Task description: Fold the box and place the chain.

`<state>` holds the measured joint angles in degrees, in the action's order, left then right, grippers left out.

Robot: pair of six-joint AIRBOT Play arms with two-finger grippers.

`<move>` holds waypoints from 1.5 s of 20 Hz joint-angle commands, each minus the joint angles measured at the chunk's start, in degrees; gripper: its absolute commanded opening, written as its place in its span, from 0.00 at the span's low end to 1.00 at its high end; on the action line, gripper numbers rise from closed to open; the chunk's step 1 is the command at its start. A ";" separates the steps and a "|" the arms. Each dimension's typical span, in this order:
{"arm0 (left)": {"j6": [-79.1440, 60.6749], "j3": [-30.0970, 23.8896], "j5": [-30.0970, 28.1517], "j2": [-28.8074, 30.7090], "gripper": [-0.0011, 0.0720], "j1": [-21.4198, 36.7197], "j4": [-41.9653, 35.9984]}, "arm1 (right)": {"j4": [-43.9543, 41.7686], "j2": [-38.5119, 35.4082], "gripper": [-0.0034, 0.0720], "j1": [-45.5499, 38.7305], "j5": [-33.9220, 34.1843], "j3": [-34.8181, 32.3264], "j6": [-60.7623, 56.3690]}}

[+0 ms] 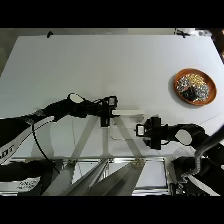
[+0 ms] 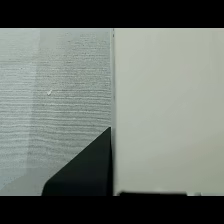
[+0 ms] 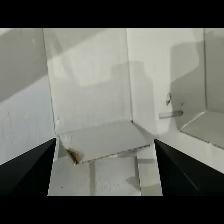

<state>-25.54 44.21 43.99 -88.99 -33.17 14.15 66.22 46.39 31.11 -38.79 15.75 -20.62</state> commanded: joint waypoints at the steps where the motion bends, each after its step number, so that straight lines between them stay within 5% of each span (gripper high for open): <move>1: 0.00 -0.02 0.00 0.00 0.03 -0.04 0.00 | -2.25 0.04 0.98 1.16 4.52 -0.44 -0.39; 20: 0.00 -0.02 0.00 0.00 0.03 -0.04 0.00 | -4.09 -5.60 0.98 0.20 8.46 -0.39 -1.77; 30: 0.00 -0.02 0.00 0.00 0.03 -0.04 0.00 | -22.62 -2.12 0.98 -7.98 7.82 -0.39 19.19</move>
<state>-25.52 44.21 43.99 -89.01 -33.17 14.13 50.19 42.41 23.79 -30.74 15.35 -10.37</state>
